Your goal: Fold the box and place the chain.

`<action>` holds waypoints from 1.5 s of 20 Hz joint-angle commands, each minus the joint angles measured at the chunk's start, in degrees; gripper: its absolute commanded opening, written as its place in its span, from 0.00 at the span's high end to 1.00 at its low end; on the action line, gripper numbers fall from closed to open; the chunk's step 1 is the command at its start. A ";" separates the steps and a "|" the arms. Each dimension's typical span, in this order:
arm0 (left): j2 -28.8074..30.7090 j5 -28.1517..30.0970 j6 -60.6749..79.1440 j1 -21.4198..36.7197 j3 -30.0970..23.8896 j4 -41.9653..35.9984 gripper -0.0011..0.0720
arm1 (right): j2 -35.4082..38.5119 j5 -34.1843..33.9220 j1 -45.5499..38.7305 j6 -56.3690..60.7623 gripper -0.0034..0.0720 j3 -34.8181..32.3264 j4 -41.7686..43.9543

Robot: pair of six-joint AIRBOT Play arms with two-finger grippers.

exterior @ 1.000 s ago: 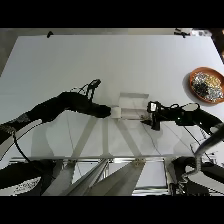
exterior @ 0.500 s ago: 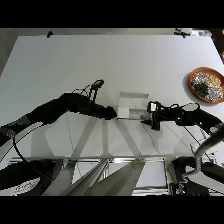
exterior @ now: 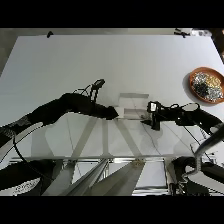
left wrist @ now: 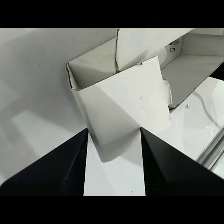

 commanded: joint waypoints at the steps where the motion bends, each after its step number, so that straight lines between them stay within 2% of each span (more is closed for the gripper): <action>1: 0.00 -2.27 -0.09 -0.66 0.00 -0.46 0.47 | 0.02 0.02 0.04 0.02 0.42 -0.02 0.02; 2: 0.00 -3.10 -0.57 -1.05 0.00 -0.55 0.48 | 0.02 0.00 0.04 0.02 0.42 -0.02 0.02; 3: 0.00 -4.26 -1.92 -1.49 0.00 -0.52 0.52 | 0.02 0.02 0.04 0.02 0.42 -0.02 0.02; 4: 0.00 -5.07 -2.71 -1.86 0.07 -0.55 0.61 | 0.02 0.02 0.04 0.02 0.42 -0.02 0.02; 5: 0.00 -5.27 -2.71 -2.10 0.37 -0.52 0.61 | 0.02 0.02 0.04 0.02 0.42 -0.02 0.02; 7: -0.09 -4.00 -3.17 -2.10 1.86 0.02 0.50 | 0.02 0.02 0.04 0.02 0.42 -0.02 0.02; 11: -2.58 -0.90 -9.60 -2.10 5.40 6.49 0.50 | 0.02 0.02 0.04 0.02 0.42 -0.02 0.02; 12: -3.28 0.46 -11.54 -2.10 6.21 8.48 0.47 | 0.02 0.02 0.02 0.02 0.42 -0.02 0.02; 13: -3.56 1.62 -13.51 -2.10 6.93 10.40 0.40 | 0.02 0.02 0.04 0.02 0.42 -0.02 0.04; 17: -3.56 5.46 -18.45 -2.25 10.19 16.04 0.40 | 0.02 0.02 0.04 0.02 0.42 -0.02 0.02; 22: -5.14 8.55 -28.20 -5.07 15.32 28.00 0.38 | 0.02 0.02 0.04 0.02 0.42 -0.02 0.04; 25: -7.61 10.88 -32.30 -5.53 16.70 27.80 0.30 | 0.02 0.02 0.04 0.02 0.42 -0.02 0.02; 30: -9.57 10.69 -33.62 -7.54 19.91 27.21 0.30 | 0.02 0.02 0.04 0.02 0.42 -0.02 0.02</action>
